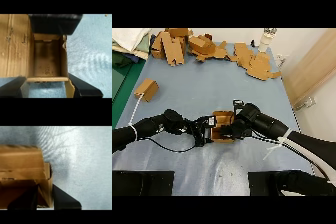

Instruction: Fold the box.

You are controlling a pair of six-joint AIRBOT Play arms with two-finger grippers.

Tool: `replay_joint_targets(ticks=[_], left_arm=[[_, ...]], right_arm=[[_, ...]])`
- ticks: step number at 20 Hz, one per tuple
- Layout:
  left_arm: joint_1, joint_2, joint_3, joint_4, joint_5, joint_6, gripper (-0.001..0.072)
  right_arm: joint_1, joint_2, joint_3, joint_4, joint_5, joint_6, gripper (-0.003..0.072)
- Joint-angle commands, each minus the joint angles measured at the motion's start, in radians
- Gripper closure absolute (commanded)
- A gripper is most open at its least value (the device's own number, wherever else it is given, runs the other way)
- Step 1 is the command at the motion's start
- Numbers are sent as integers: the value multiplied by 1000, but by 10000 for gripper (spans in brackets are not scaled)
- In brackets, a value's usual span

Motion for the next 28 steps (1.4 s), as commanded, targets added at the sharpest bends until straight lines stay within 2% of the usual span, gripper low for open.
replay_joint_targets(ticks=[1,5,6,7,8,12,14,15,18,22,24,26,27,28], left_arm=[[0,0,0,0,0,0,299],[0,0,0,0,1,0,299],[0,0,0,0,1,0,299],[0,0,0,0,1,0,299],[0,0,0,0,1,0,299],[0,0,0,0,1,0,299],[0,0,0,0,1,0,298],[0,0,0,0,0,0,298],[0,0,0,0,1,0,299],[0,0,0,0,1,0,299],[0,0,0,0,1,0,299],[0,0,0,0,1,0,299],[0,0,0,0,0,0,299],[0,0,0,1,1,0,298]], right_arm=[[9,-76,46,-6,-23,20,395],[9,-132,54,-8,-93,43,407],[9,-145,54,-8,-98,43,535],[9,-152,54,-10,-92,43,577],[9,-155,54,-16,-87,43,667],[9,-156,54,-29,-67,31,679],[9,-153,55,-24,-53,30,321],[9,-146,55,-24,-62,26,269],[6,-76,56,-29,-99,26,268],[6,107,56,-29,-79,46,268],[3,204,56,-54,-162,98,269],[-10,274,55,-158,-271,117,277],[-25,300,52,-217,-287,116,445],[-55,318,48,-261,-282,114,684]])
